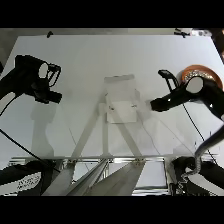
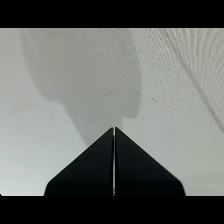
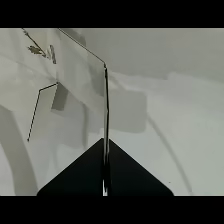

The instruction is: Fold the box and place the chain.

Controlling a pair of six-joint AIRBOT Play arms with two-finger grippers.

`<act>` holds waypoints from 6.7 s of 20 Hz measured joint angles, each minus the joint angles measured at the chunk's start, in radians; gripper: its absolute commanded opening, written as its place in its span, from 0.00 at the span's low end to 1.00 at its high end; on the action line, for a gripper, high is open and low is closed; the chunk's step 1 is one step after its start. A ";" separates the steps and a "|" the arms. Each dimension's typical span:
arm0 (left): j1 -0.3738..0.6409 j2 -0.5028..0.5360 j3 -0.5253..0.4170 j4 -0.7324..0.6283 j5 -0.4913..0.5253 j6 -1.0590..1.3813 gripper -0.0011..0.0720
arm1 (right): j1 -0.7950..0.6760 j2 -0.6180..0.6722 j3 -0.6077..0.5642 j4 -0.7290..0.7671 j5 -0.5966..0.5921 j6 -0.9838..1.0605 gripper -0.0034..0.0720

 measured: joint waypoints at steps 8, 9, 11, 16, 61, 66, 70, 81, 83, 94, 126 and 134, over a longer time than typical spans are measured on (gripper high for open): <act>0.000 0.000 0.000 -0.025 0.069 0.011 0.04 | 0.194 0.111 -0.167 0.089 -0.175 0.031 0.06; 0.000 0.000 0.000 -0.043 0.084 0.029 0.14 | 0.210 0.114 -0.171 0.087 -0.184 0.036 0.06; 0.002 0.000 0.000 -0.113 0.111 0.107 0.50 | 0.230 0.116 -0.178 0.079 -0.196 0.047 0.06; 0.042 0.000 -0.014 -0.491 0.138 0.520 0.80 | 0.248 0.118 -0.184 0.058 -0.209 0.061 0.06; -0.192 -0.008 -0.312 -1.417 0.322 1.588 0.01 | 0.253 0.440 -0.080 -0.314 0.354 0.143 0.44; -0.213 0.006 -0.433 -1.475 0.460 1.726 0.02 | 0.253 0.507 -0.079 -0.349 0.319 0.168 0.44; -0.216 -0.026 -0.458 -1.486 0.544 1.881 0.02 | 0.253 0.519 -0.079 -0.329 0.262 0.177 0.44; -0.220 -0.045 -0.465 -1.579 0.689 2.086 0.02 | 0.253 0.523 -0.081 -0.304 0.204 0.180 0.44; -0.220 -0.056 -0.465 -1.604 0.691 2.130 0.02 | 0.253 0.523 -0.081 -0.304 0.193 0.180 0.44; -0.222 -0.156 -0.334 -1.485 0.621 2.068 0.02 | 0.253 0.523 -0.081 -0.303 0.162 0.180 0.44; -0.222 -0.233 -0.227 -1.382 0.579 1.926 0.03 | 0.253 0.523 -0.081 -0.303 0.161 0.175 0.44; -0.222 -0.233 -0.227 -1.381 0.578 1.924 0.03 | 0.253 0.523 -0.082 -0.223 0.167 -0.091 0.06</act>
